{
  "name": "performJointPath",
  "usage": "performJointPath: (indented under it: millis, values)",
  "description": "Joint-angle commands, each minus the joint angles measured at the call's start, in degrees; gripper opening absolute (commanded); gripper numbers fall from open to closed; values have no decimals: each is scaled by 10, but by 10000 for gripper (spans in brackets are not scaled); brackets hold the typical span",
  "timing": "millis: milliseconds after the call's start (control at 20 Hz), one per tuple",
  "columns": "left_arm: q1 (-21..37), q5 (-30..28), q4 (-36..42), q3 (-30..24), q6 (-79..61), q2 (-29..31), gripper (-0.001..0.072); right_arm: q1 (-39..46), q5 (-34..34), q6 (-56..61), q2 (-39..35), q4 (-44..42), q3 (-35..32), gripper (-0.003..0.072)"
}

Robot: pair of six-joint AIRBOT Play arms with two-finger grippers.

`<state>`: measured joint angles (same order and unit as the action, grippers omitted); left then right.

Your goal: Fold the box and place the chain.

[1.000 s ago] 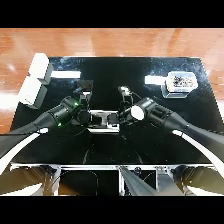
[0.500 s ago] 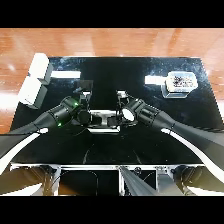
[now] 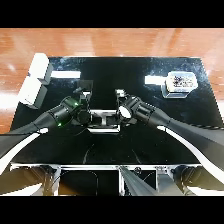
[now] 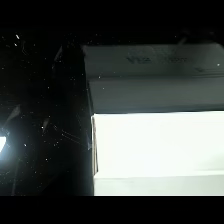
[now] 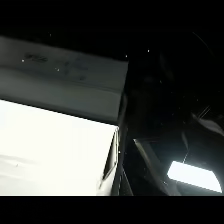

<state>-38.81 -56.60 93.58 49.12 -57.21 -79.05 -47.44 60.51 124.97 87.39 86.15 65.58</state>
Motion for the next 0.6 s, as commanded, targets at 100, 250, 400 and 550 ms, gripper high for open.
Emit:
performJointPath:
  millis: [100,250,400,550]
  values:
    - [0,1,-1,0,0,0,23,-1,4,2,9,-4,6,295]
    - [0,1,-1,0,0,0,22,-1,8,2,19,-4,6,295]
    - [0,1,0,0,0,0,23,-1,8,0,27,-4,6,295]
    - [0,1,0,0,0,0,22,-1,8,-1,30,-4,6,295]
